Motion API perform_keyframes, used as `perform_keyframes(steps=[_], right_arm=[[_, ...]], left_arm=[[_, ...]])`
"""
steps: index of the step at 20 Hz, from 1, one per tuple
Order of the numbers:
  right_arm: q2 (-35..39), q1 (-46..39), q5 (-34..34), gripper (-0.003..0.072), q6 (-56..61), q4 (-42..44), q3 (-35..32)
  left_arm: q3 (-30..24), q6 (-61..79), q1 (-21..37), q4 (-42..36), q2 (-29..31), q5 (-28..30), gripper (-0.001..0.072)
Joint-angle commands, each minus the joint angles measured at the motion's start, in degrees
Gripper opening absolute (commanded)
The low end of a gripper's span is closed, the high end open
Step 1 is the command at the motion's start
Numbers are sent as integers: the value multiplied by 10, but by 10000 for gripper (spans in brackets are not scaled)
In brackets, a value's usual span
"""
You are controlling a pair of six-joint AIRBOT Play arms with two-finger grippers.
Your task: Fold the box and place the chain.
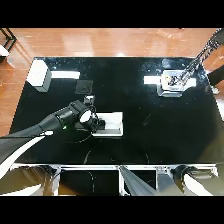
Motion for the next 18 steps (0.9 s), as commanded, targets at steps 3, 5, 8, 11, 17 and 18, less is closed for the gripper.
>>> perform_keyframes(steps=[3, 5, 8, 11, 17, 18], right_arm=[[24, 98, 92, 27, 5, 5, -7], [24, 142, 113, 26, 10, 5, -32], [24, 206, 119, 27, 14, 14, -99], [24, 261, 67, 26, 14, 63, -173], [24, 341, -77, 26, 14, 129, -275], [24, 348, -88, 26, 14, 134, -285]], left_arm=[[0, 0, 0, 2, 0, 0, 25], [0, 0, 0, 2, 0, 0, 25], [0, 0, 0, 2, 0, 0, 25], [0, 0, 0, 2, 0, 0, 25], [0, 1, 0, 2, 0, -2, 26], [0, 1, 0, 2, 0, -3, 25]])
